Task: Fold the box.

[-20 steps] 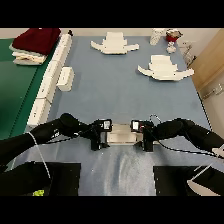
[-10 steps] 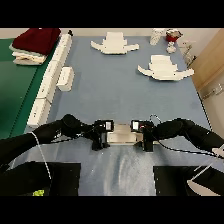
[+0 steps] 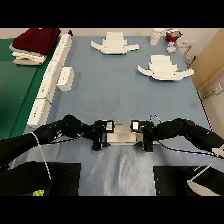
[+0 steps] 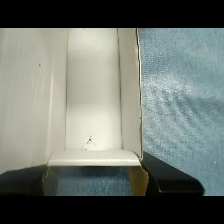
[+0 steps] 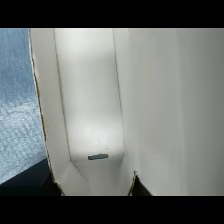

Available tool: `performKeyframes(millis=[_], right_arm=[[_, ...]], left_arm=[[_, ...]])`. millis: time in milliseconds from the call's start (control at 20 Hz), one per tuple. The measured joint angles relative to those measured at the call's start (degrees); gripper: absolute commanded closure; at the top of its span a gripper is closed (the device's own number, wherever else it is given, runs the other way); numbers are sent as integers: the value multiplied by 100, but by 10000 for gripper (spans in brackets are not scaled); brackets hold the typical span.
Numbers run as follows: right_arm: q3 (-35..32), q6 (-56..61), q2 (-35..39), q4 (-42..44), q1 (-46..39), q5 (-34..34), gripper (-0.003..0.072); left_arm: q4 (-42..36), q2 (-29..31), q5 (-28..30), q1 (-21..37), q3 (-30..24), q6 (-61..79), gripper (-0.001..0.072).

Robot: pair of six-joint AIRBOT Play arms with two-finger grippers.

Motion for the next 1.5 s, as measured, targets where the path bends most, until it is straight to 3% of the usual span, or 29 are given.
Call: performKeyframes(millis=[1300, 1400, 1500], right_arm=[[0, 0, 0, 2, 0, 0, 237], [0, -7, 0, -2, 2, -2, -31], [0, 24, 37, -2, 2, -9, -31]], left_arm=[[7, 0, 2, 0, 2, 11, 277], [7, 0, 4, 0, 0, 15, 277], [7, 0, -2, 0, 0, 15, 277]])
